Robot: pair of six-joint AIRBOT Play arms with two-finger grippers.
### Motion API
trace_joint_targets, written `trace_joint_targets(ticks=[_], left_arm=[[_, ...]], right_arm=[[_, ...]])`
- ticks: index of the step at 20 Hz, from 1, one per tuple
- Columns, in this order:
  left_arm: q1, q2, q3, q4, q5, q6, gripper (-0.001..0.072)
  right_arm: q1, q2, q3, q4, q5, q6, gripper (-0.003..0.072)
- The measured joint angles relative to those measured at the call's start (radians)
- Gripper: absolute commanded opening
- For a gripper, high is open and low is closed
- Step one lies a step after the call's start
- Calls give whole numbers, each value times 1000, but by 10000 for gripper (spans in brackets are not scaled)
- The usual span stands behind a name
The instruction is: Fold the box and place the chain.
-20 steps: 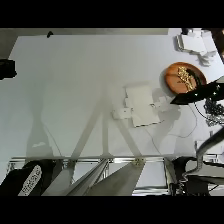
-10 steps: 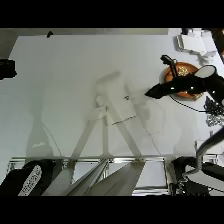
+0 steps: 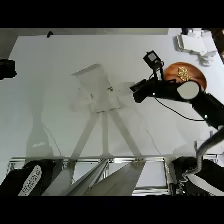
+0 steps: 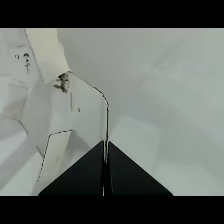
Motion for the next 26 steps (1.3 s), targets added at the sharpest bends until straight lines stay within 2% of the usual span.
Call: trace_joint_targets(ticks=[3, 5, 11, 18, 26], left_arm=[[0, 0, 0, 0, 0, 0, 499], [0, 0, 0, 0, 0, 0, 499], [0, 0, 0, 0, 0, 0, 499], [0, 0, 0, 0, 0, 0, 499], [0, 0, 0, 0, 0, 0, 499]], right_arm=[[33, 45, -137, -18, -178, 61, 5], [43, 58, -216, -20, -256, 86, 5], [84, 63, -357, 40, -456, 119, 6], [177, 41, -389, 113, -546, 142, 6], [203, 20, -393, 128, -573, 197, 8]])
